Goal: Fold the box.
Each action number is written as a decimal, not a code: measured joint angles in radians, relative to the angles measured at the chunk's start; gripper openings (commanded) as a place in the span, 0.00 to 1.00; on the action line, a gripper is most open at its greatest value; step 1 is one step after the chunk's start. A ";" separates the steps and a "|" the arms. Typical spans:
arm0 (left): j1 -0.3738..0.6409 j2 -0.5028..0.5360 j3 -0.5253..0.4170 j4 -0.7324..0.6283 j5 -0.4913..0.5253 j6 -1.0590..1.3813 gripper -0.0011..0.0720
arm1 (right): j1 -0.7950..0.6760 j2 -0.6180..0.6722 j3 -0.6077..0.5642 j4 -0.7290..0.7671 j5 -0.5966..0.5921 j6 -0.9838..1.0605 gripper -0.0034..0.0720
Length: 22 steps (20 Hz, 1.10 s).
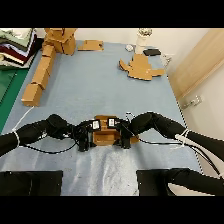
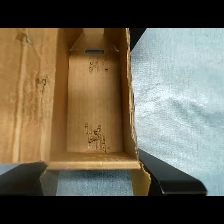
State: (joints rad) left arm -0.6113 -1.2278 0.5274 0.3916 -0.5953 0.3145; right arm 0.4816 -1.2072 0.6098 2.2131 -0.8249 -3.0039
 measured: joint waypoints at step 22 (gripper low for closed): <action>0.001 0.000 -0.001 -0.010 0.016 0.000 0.64 | 0.000 0.000 0.000 0.000 0.000 0.000 0.58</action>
State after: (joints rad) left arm -0.6102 -1.2278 0.5266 0.3820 -0.5789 0.3141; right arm 0.4816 -1.2072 0.6098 2.2131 -0.8249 -3.0039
